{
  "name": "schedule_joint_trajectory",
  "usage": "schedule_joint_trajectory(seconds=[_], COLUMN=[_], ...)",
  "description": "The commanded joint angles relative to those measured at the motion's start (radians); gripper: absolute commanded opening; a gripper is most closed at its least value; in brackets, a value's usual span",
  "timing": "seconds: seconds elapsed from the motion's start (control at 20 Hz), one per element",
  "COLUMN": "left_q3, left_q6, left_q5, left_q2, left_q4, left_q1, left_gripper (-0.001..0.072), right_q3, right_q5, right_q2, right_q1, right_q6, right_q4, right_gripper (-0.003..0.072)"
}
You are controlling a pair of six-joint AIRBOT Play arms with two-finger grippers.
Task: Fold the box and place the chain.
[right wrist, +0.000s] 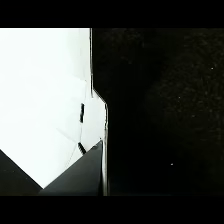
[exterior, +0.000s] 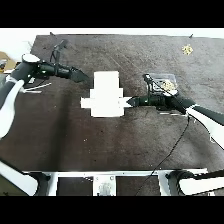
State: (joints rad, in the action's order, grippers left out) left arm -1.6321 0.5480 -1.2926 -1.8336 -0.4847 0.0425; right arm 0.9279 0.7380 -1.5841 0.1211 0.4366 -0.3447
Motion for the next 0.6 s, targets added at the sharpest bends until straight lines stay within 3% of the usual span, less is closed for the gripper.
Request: schedule_joint_trajectory(seconds=[0.0,0.25,0.55], left_q3=[-0.22,-0.286,-0.288], left_q6=[0.136,0.15,0.076], left_q5=[-0.151,-0.167,-0.227], left_q2=[-0.196,-0.319,-0.349], left_q4=[-0.114,-0.107,-0.075], left_q1=[0.022,0.052,0.118], left_gripper=[0.052,0.052,0.0519], right_q3=[0.0,0.0,0.0], right_q5=[-0.014,-0.013,-0.013], right_q2=[-0.001,-0.001,-0.001], right_q1=[0.001,0.001,0.001], right_q6=[0.0,0.0,0.0], right_q4=[-0.011,-0.011,-0.011], right_gripper=[0.0001,0.0001,0.0001])
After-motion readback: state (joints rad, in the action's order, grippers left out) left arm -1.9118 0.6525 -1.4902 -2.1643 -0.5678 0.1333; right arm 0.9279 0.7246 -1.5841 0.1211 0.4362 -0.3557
